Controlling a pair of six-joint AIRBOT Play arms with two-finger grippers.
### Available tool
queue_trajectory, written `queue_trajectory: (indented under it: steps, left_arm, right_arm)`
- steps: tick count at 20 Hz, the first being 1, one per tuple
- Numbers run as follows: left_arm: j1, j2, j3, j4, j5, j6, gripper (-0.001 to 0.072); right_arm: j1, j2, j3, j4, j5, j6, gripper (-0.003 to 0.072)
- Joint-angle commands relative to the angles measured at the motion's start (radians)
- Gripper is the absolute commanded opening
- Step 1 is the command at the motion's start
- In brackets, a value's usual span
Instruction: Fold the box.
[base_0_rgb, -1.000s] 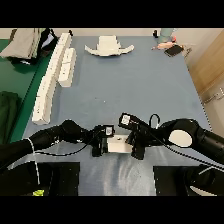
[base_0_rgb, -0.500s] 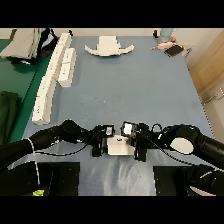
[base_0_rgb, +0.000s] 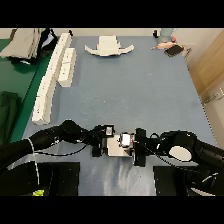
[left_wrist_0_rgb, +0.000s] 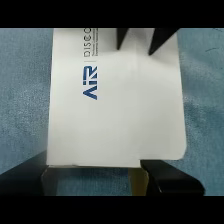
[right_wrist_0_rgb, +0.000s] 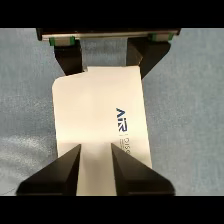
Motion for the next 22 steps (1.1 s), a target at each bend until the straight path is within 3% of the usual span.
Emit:
queue_trajectory:
  steps: [1,3,4,8,9,10,22]
  left_arm:
    - [0.000,0.000,0.001,0.000,0.000,0.000,0.0509]
    - [0.000,0.000,0.001,0.000,0.000,0.000,0.0509]
    - [0.000,0.000,0.001,0.000,0.000,0.000,0.0509]
    - [0.000,0.000,0.001,0.000,0.000,0.000,0.0509]
    - [0.000,0.000,0.001,0.000,0.000,0.000,0.0509]
    - [0.000,0.000,0.001,0.000,0.000,0.000,0.0509]
    - [0.000,0.000,0.001,0.000,0.000,0.000,0.0509]
  right_arm:
    - [0.005,0.028,0.011,-0.003,-0.039,-0.017,0.0379]
    - [0.005,0.029,0.025,-0.004,-0.035,-0.027,0.0400]
    - [0.005,0.026,0.026,-0.005,-0.034,-0.046,0.0475]
    - [0.005,-0.019,0.026,-0.004,-0.014,-0.129,0.0494]
    - [0.005,-0.029,0.026,-0.004,-0.011,-0.145,0.0571]
    - [0.005,-0.037,0.026,-0.004,-0.011,-0.164,0.0594]
    - [0.005,-0.099,0.040,-0.145,-0.074,-0.192,0.0595]
